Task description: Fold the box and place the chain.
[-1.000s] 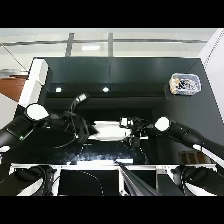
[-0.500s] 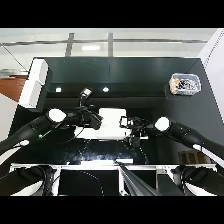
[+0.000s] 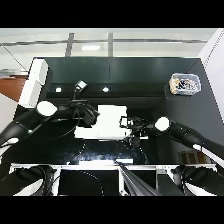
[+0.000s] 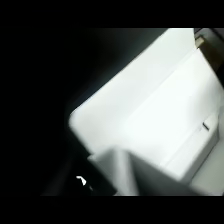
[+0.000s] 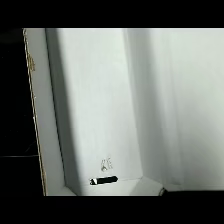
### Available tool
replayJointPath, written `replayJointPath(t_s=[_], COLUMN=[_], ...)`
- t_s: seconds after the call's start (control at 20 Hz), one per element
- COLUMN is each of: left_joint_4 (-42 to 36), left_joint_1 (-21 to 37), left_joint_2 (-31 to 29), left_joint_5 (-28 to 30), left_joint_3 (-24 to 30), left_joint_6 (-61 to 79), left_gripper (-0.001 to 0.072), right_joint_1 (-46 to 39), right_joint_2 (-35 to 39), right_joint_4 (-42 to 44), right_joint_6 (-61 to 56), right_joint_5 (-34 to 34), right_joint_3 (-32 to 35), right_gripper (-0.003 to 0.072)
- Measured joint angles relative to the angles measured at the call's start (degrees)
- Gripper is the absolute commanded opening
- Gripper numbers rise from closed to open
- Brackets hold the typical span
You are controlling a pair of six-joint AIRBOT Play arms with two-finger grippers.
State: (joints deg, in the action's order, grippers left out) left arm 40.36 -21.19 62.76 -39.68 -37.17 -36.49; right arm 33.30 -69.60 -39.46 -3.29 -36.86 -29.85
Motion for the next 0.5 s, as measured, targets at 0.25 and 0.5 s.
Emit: replayJointPath(t_s=[0.25, 0.5], left_joint_4=[11.26, 14.80], left_joint_1=[8.00, 8.22], left_joint_2=[-1.62, -1.62], left_joint_5=[-13.22, -18.78], left_joint_3=[0.07, 2.73], left_joint_6=[5.57, 26.73], left_gripper=[0.0696, 0.0686], right_joint_1=[0.00, 0.00], right_joint_2=[0.02, 0.00], right_joint_4=[0.00, 0.00], right_joint_6=[0.00, 0.00], right_joint_5=[0.00, -0.02], right_joint_3=[0.00, 0.00], right_gripper=[0.0494, 0.0494])
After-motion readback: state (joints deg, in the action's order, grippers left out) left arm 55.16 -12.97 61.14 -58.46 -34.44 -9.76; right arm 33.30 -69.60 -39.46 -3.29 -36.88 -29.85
